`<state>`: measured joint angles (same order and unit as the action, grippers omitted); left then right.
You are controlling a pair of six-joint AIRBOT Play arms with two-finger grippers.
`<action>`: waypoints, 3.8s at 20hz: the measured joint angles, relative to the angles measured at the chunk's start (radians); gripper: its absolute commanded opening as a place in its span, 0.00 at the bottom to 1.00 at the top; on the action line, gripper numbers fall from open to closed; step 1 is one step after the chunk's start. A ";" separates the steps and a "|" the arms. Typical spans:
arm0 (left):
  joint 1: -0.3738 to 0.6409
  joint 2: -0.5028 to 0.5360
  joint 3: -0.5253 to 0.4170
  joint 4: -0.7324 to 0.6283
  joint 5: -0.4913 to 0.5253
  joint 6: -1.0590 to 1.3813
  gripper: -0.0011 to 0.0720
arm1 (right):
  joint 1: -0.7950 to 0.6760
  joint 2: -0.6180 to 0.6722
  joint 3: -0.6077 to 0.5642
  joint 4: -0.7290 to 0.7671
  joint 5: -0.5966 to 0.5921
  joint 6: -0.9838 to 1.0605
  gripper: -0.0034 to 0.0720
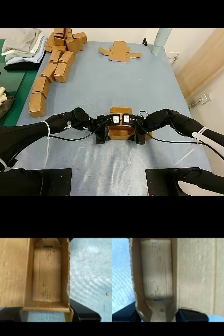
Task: Fold the box.
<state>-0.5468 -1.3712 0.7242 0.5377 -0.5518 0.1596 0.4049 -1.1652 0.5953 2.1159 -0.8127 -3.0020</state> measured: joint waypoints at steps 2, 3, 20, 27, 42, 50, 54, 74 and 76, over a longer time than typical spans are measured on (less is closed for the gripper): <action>0.000 0.000 0.000 0.000 0.000 0.000 0.72 | 0.000 0.000 0.000 0.000 0.000 0.000 0.67; 0.000 0.000 0.000 0.000 0.000 -0.001 0.72 | 0.000 0.000 0.000 0.000 0.000 0.000 0.67; -0.001 0.000 0.000 0.001 0.001 -0.001 0.72 | 0.000 0.000 0.000 -0.002 0.000 -0.001 0.67; -0.001 0.000 0.000 0.000 0.006 0.000 0.72 | 0.000 0.003 0.000 -0.002 0.000 0.000 1.00; -0.001 0.000 0.000 0.000 0.001 -0.001 0.72 | -0.008 0.356 -0.002 -0.114 -0.293 0.585 0.99; -0.001 0.000 0.000 0.000 0.001 -0.001 0.72 | 0.005 0.467 -0.016 0.094 -0.344 1.124 0.99; -0.001 0.000 0.000 0.000 0.001 0.000 0.72 | 0.007 0.452 -0.041 0.115 -0.311 1.340 0.98; -0.001 0.000 0.000 0.001 0.001 -0.001 0.72 | -0.103 -0.063 0.400 0.151 -0.269 1.353 0.05; -0.001 0.000 0.000 0.001 0.001 -0.001 0.72 | -0.103 -0.144 0.431 0.156 -0.278 1.315 0.05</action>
<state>-0.5476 -1.3712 0.7242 0.5385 -0.5507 0.1589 0.3023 -1.3094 1.0260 2.2715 -1.0908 -1.6867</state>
